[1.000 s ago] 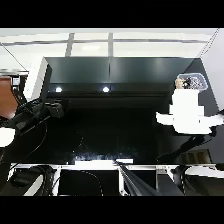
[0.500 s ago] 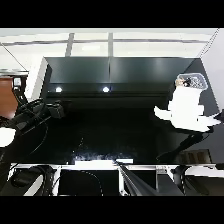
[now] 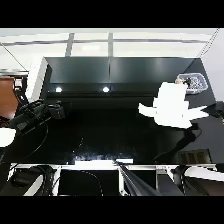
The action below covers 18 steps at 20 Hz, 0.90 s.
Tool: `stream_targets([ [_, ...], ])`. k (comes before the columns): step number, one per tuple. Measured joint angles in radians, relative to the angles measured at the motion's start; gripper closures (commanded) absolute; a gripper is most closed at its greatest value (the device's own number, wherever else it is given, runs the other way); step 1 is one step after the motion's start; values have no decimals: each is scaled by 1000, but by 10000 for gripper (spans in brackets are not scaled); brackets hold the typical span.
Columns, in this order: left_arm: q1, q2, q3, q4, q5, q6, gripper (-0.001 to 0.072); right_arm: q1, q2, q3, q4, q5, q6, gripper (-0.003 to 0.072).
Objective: Fold the box and place the chain.
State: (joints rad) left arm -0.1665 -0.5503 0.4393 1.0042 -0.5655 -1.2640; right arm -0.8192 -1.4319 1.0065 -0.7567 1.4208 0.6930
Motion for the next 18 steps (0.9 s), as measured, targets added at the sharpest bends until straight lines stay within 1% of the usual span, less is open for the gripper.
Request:
stream_targets([
  [2, 0, 0, 0, -6, -27, 0, -5, 76, 76, -110, 55, -17, 4, 679],
  [8, -1, -2, -1, -41, -113, 0, -5, 332, 373, -508, 220, -158, -31, 679],
  [10, -2, -11, -1, -60, -130, 0, -5, 406, 453, -602, 261, -182, -42, 679],
  [13, -13, -54, -1, -99, -150, -6, -5, 502, 531, -685, 293, -206, -81, 679],
  [15, -17, -122, 0, -159, -180, -7, -5, 551, 555, -708, 319, -216, -99, 679],
  [17, -19, -216, 0, -274, -214, 48, -5, 594, 568, -722, 349, -233, -110, 679],
  [18, -19, -270, 1, -352, -234, 92, -4, 610, 571, -726, 362, -236, -114, 679],
])
